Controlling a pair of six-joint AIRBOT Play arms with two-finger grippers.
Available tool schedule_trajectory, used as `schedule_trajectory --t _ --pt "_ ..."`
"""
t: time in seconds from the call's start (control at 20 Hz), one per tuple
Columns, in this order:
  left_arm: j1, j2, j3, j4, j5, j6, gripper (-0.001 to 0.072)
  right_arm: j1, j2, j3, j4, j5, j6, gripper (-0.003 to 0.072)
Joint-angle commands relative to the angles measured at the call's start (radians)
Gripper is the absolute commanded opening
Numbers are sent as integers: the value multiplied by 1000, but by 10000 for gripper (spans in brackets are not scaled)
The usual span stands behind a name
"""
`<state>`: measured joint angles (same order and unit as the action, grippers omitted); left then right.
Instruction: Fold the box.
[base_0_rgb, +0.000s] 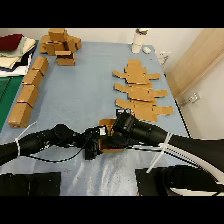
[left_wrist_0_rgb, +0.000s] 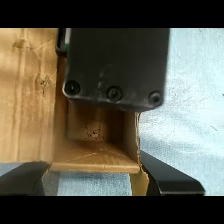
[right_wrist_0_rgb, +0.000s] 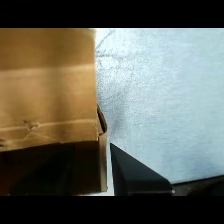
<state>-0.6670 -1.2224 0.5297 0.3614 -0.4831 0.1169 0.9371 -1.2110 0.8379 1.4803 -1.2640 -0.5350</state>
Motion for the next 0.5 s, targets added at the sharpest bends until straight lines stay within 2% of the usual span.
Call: schedule_trajectory --t 0.0,0.25,0.3,0.35,0.45 --pt "0 0 1 2 2 3 478 -1 53 0 1 -4 0 355" --pt "0 0 1 2 2 3 478 -2 225 0 21 -41 11 354" --pt "0 0 1 2 2 3 478 -4 269 0 20 -60 11 307" --pt "0 0 1 2 2 3 478 -12 307 0 19 -101 11 174" --pt "0 0 1 2 2 3 478 -74 355 -2 -27 -207 -24 13"
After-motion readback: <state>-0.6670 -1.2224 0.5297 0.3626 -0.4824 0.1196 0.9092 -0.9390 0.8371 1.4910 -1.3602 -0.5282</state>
